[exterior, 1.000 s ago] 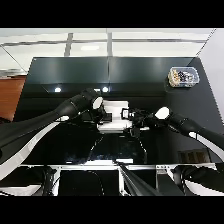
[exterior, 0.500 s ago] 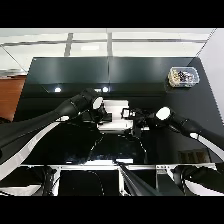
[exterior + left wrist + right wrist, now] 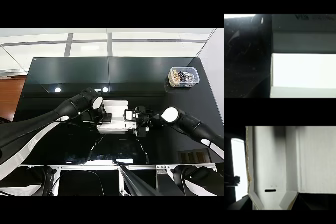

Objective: Fold the box and place the chain.

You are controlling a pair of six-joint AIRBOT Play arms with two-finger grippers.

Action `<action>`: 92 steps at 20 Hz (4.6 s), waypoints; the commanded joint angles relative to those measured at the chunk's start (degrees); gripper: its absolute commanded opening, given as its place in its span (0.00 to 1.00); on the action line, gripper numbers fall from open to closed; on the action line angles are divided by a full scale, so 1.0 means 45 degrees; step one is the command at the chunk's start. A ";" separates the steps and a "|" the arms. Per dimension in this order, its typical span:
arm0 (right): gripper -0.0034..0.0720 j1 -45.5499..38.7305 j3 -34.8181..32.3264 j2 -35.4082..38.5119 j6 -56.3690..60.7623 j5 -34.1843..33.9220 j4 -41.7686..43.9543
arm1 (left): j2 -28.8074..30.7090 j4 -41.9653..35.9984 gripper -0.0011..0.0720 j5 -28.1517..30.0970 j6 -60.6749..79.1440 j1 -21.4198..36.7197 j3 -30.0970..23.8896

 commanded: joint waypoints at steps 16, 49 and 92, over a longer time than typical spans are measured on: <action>0.25 0.0461 -0.0005 -0.0787 0.0301 -0.0364 0.2331 | 0.0005 -0.0005 0.05 0.0049 -0.0005 0.0010 0.0005; 0.06 -0.6878 0.0374 0.1545 1.6966 0.4333 -0.3978 | 0.0005 -0.0068 0.05 -0.0005 -0.0005 0.0005 0.0005; 0.76 -0.3181 0.0811 -0.2166 1.2735 0.5085 0.4828 | 0.0005 -0.0068 0.05 -0.0019 -0.0005 0.0010 0.0005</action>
